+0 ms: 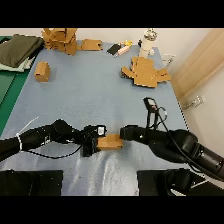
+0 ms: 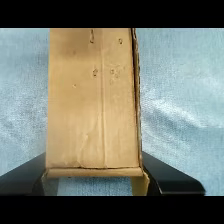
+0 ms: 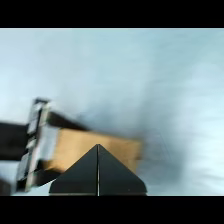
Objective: Fold the box.
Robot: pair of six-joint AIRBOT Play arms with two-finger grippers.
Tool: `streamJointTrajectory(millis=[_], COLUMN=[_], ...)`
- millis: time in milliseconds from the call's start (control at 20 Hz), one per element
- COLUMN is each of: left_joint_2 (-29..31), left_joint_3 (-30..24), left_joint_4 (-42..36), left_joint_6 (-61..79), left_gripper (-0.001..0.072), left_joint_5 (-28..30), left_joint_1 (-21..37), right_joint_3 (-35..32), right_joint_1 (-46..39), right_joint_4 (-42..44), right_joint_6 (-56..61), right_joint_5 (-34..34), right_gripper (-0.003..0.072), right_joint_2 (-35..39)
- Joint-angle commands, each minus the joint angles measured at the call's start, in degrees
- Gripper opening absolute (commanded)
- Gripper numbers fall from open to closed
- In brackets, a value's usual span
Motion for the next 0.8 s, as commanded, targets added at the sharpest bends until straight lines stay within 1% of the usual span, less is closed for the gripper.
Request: streamJointTrajectory(millis=[0, 150, 350, 450, 550, 600, 750], left_joint_2=[-0.02, -0.02, -0.02, -0.02, 0.17, 0.68, 4.33], left_joint_3=[-0.02, -0.02, -0.02, -0.02, -0.02, -0.02, -0.02], left_joint_4=[0.04, 0.04, -0.04, -1.03, -0.98, -0.96, -0.96], left_joint_6=[0.07, 0.04, 0.04, 0.04, -0.66, -2.38, -13.81], left_gripper=[0.0350, 0.0350, 0.0350, 0.0350, 0.0350, 0.0350, 0.0350], left_joint_5=[-0.02, 0.13, -0.15, 0.79, 3.61, 6.05, 15.34], left_joint_1=[0.00, 0.00, 0.00, 0.00, 0.13, 0.13, 1.55], right_joint_3=[5.88, 6.03, 6.03, 6.03, 6.03, 6.05, 6.03], right_joint_1=[-6.67, -8.81, -8.92, -8.92, -8.94, -9.33, -12.39], right_joint_4=[-8.33, -6.40, -7.10, -9.20, -15.21, -17.68, -17.99], right_joint_6=[2.45, 2.45, 2.56, 5.53, 11.80, 14.56, 15.72], right_joint_5=[-16.94, -17.25, -17.16, -17.18, -17.40, -17.31, -16.94], right_gripper=[0.0004, 0.0004, 0.0004, 0.0004, 0.0004, 0.0004, 0.0004], right_joint_2=[-2.51, -5.09, -9.57, -11.54, -12.87, -13.00, -13.09])
